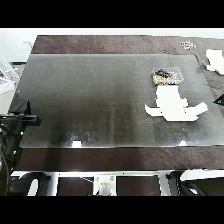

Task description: Fold the box and place the chain.

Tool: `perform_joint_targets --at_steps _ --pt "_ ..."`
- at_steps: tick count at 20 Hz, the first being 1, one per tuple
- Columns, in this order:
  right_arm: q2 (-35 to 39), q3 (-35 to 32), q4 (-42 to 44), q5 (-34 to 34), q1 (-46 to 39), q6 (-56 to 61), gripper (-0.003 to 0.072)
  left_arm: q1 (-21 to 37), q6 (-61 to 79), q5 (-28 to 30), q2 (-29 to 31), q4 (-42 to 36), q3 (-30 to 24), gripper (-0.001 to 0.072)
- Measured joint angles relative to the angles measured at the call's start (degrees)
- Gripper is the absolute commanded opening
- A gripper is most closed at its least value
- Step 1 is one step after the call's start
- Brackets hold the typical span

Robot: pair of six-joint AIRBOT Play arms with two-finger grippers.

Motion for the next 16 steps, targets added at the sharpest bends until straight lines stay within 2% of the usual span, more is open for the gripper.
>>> perform_joint_targets --at_steps 3,5,16 --pt "-5.60 4.31 1.44 8.74 -0.15 -0.39 0.0544 0.00 -0.02 0.00 0.00 0.00 0.00 0.0024" --pt "-7.89 5.57 3.34 11.50 -0.13 -1.27 0.0565 0.00 0.00 0.00 0.00 0.02 0.00 0.0023" --pt "-14.36 6.95 7.06 15.06 2.62 -4.24 0.0556 0.00 -0.02 0.00 0.00 0.00 0.00 0.0024"
